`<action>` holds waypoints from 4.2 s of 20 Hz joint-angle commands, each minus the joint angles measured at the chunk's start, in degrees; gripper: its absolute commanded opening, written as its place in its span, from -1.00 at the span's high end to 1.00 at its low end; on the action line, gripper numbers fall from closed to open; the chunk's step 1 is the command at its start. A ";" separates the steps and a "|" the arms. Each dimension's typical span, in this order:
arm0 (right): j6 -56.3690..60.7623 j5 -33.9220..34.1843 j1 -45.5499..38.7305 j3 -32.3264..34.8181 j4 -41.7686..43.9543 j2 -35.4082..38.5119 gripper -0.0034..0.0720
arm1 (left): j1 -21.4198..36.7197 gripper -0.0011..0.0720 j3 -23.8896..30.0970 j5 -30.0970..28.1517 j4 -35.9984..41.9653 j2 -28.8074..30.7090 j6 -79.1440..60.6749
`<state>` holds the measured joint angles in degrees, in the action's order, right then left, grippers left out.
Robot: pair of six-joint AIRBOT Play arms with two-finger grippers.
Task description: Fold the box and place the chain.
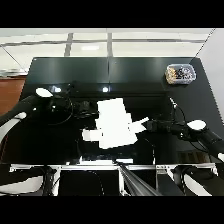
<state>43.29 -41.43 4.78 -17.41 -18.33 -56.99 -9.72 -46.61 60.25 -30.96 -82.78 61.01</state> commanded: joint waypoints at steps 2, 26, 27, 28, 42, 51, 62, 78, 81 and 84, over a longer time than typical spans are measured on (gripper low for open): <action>-0.28 0.28 1.05 0.28 0.76 0.07 0.87 | -2.25 -0.91 -2.99 7.26 4.52 -8.66 -5.42; -3.65 -20.72 -3.69 -22.64 -23.39 0.07 -0.99 | -10.43 0.91 -6.82 2.43 -3.78 1.81 -30.60; -3.63 -17.99 -3.69 -22.62 -22.29 0.04 -0.99 | -11.19 0.90 -1.92 -6.75 -2.05 6.14 -35.08; -3.52 -15.54 -3.69 -22.62 -20.83 0.07 -0.99 | -11.76 0.90 1.73 -13.33 -0.50 9.07 -40.65; -31.63 -12.11 12.33 -20.70 -37.90 -1.53 -0.99 | -19.91 0.90 5.18 -25.27 -2.64 6.16 -74.75; -36.46 -10.78 19.61 -13.70 -37.40 -1.90 -0.99 | -19.91 0.90 5.31 -21.81 -2.67 4.85 -74.12; -44.24 8.09 24.76 -10.62 -28.22 -3.80 -0.99 | -19.91 0.90 5.29 -22.10 -2.67 4.59 -74.12; -42.23 3.72 18.93 -14.86 -26.05 -2.95 -0.99 | -19.91 0.90 5.29 -22.08 -2.67 4.59 -74.12; -42.25 4.09 18.80 -14.86 -25.68 -2.97 -0.99 | -19.91 0.90 5.29 -22.08 -2.67 4.59 -74.12; -42.27 4.50 18.80 -14.84 -24.41 -2.97 -0.99 | -19.91 0.90 5.29 -22.08 -2.67 4.59 -74.12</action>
<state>0.95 -37.06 23.83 -32.18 -43.88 -60.01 -29.61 -41.32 38.15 -33.63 -78.17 -13.15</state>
